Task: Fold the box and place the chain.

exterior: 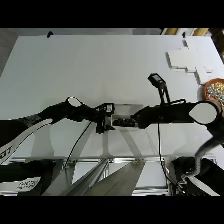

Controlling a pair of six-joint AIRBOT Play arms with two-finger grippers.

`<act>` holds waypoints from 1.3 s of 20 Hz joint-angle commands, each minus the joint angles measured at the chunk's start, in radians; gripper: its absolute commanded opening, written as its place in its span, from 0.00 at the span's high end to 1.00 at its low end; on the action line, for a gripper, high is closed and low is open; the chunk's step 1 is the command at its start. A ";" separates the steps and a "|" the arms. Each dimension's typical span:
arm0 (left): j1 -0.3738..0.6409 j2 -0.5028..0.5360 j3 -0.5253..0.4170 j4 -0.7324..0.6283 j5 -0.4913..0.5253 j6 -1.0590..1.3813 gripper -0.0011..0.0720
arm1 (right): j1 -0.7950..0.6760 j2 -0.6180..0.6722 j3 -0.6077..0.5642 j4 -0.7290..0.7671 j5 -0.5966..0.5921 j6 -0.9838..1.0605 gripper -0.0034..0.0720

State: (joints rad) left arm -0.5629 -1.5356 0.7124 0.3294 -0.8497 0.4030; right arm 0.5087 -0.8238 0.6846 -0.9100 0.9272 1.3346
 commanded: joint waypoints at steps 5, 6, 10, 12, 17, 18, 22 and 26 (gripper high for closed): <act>0.000 0.000 0.000 0.000 0.000 0.000 0.94 | 0.137 -0.008 0.000 0.030 -0.169 -0.009 0.93; 0.000 0.000 0.000 0.000 0.000 0.000 0.94 | 0.132 -0.010 0.000 0.023 -0.170 -0.009 0.86; 0.000 0.000 0.000 0.000 0.000 0.000 0.94 | 0.051 -0.009 0.003 0.016 -0.145 -0.009 0.55; 0.000 0.000 0.000 0.000 0.000 0.000 0.94 | -0.020 -0.009 0.003 -0.018 -0.119 -0.009 0.57; 0.000 0.000 0.000 0.000 0.000 0.000 0.94 | -0.224 -0.010 0.003 -0.176 -0.039 0.034 0.75; 0.000 0.000 0.000 0.000 0.000 0.000 0.94 | -0.257 -0.010 0.003 -0.184 -0.027 0.034 0.76; 0.000 0.000 0.000 0.000 0.000 0.000 0.94 | -0.341 -0.016 0.002 -0.245 -0.022 0.042 0.94; 0.000 0.000 0.000 0.000 0.000 0.000 0.94 | -0.357 -0.056 -0.007 -0.285 -0.021 0.062 0.94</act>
State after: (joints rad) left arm -0.5629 -1.5356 0.7124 0.3294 -0.8497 0.4030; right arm 0.1745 -0.8570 0.6823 -1.1511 0.9005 1.3815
